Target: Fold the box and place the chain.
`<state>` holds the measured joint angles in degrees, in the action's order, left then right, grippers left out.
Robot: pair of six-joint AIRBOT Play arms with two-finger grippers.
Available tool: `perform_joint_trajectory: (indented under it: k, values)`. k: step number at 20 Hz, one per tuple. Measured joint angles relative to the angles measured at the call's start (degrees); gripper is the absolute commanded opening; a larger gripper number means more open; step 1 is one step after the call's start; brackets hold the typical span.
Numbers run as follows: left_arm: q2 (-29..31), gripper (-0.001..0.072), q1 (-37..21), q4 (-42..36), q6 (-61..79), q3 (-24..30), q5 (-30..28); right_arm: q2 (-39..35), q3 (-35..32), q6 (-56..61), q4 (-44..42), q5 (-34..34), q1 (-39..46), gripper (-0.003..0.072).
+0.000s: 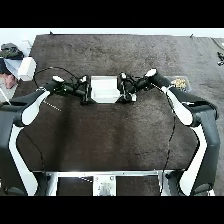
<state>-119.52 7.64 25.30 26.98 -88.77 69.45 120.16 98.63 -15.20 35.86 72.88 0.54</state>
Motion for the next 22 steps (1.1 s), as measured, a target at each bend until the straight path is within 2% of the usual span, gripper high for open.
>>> perform_joint_trajectory:
  k: [8,9,10,11,16,22]
  values:
    - [0.0,0.0356,0.0,-0.1,0.0,0.0,0.0,-5.1,0.0,1.2,4.1,1.7,4.5,0.0588]
    - [0.0,0.0356,0.0,-0.1,0.0,0.0,0.0,-6.0,0.0,1.8,3.9,2.1,4.8,0.0438]
    - [0.0,0.0357,0.0,-0.1,0.0,0.0,0.0,-6.9,0.0,2.6,2.8,2.4,4.9,0.0135]
    - [0.0,0.0356,0.0,-0.1,0.0,0.0,0.0,-7.7,0.0,3.5,0.9,2.8,5.0,-0.0001]
    - [0.0,0.0356,0.0,-0.1,0.0,0.0,0.0,-9.1,0.0,5.6,-10.7,2.9,3.1,-0.0002]
    - [0.0,0.0357,0.0,-0.1,0.0,0.0,0.0,-8.5,0.0,6.2,-14.4,-7.7,-1.2,-0.0003]
